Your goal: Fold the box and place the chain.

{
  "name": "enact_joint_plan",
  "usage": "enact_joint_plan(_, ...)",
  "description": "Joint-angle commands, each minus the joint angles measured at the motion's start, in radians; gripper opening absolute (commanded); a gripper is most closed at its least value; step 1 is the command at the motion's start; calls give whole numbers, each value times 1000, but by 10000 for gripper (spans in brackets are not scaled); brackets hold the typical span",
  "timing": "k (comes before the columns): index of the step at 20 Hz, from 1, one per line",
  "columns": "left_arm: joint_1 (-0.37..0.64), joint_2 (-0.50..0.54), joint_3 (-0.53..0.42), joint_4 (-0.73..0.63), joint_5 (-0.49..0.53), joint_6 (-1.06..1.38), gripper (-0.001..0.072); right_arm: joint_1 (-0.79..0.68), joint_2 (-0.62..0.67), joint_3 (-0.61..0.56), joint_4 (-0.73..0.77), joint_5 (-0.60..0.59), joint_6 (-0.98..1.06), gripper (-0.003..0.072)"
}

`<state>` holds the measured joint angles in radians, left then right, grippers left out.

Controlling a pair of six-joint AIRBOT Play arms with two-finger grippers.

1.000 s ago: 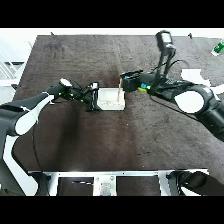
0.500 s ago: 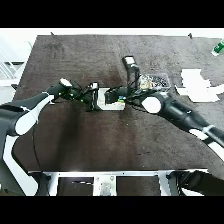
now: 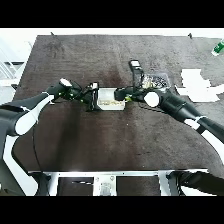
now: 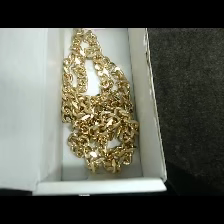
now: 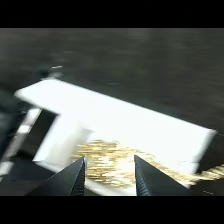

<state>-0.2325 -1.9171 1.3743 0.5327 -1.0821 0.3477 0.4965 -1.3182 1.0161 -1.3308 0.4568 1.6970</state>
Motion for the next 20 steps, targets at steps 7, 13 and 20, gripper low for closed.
enact_joint_plan(7, 0, 0, 0, 0, 0, 0, 617, -336, -36, -116, 39, -117, 64, 385)
enact_joint_plan(13, 0, 0, 0, 0, 0, 0, 616, -335, -217, -62, 98, -180, 64, 405)
enact_joint_plan(20, 1, 0, 0, 0, 0, 0, 616, -309, -368, 87, 127, -180, 64, 340)
